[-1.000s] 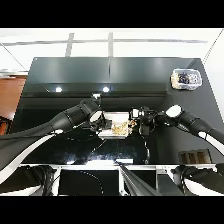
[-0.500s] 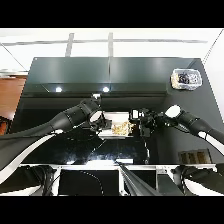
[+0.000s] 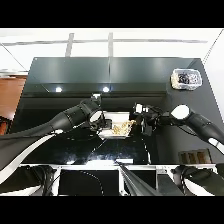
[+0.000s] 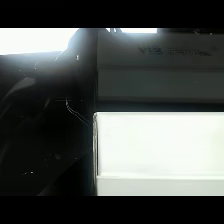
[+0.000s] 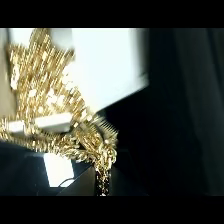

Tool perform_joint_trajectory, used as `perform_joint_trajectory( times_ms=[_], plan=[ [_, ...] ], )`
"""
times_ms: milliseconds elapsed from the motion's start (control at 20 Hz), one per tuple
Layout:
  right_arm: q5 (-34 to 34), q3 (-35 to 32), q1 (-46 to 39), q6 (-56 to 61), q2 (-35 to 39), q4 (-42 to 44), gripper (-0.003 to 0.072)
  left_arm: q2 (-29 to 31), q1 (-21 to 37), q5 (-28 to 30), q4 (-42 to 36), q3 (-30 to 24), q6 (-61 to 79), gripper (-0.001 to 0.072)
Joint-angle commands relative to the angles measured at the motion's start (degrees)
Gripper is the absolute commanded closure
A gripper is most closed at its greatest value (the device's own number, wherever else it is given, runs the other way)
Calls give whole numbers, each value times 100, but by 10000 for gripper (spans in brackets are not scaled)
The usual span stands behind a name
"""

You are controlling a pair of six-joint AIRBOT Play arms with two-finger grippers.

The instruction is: Fold the box and place the chain.

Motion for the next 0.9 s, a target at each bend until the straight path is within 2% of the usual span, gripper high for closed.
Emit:
perform_joint_trajectory(
  times_ms=[0, 150, 350, 450, 550, 850],
  plan=[
    [17, 4, 0, 999, 719, 7, 639, 0, 4, 7, 2, 4, 2, 676],
    [227, 168, -11, 2039, 1464, 17, 642, 0, 4, 7, 0, 4, 2, 676],
    [898, 1099, -7, 3032, 2002, 352, 642, 0, 4, 7, 0, 4, 2, 676],
    [1163, 1519, 4, 3276, 2006, 938, 641, 0, 4, 7, 0, 4, 2, 676],
    [1174, 1585, 7, 3322, 1996, 1670, 640, 0, 4, 7, 0, 4, 2, 676],
    [1250, 1403, 424, 3801, 1585, 1567, 639, 0, 4, 4, 0, 4, 2, 676]
  ],
)
